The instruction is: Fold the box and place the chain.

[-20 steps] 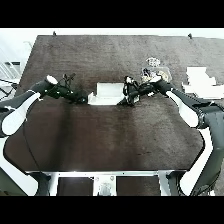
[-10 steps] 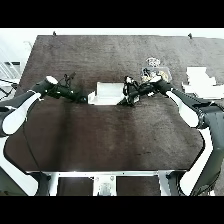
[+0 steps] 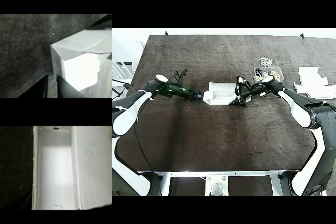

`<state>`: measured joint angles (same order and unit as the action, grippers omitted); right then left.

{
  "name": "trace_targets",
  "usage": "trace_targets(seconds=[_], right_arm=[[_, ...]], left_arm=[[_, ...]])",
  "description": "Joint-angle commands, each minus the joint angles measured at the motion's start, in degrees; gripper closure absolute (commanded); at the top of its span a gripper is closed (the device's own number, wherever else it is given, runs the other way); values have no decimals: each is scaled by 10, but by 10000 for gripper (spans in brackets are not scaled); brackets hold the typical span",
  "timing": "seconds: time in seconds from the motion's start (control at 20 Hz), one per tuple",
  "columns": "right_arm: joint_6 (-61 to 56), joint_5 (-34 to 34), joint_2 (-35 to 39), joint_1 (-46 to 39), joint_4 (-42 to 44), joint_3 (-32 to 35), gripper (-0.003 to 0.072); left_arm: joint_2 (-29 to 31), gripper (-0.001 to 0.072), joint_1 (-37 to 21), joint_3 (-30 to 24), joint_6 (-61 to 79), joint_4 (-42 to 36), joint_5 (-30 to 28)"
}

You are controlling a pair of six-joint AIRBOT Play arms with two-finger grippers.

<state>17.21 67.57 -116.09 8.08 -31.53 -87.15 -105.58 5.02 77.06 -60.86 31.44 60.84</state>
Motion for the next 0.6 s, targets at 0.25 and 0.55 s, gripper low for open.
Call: trace_targets(seconds=[0.25, 0.55], right_arm=[[0, 0, 0, 0, 0, 0, 202], [0, 0, 0, 0, 0, 0, 201]], left_arm=[[0, 559, 1, 2, 24, -39, 18], [2, 558, 1, 2, 29, -53, 29]])
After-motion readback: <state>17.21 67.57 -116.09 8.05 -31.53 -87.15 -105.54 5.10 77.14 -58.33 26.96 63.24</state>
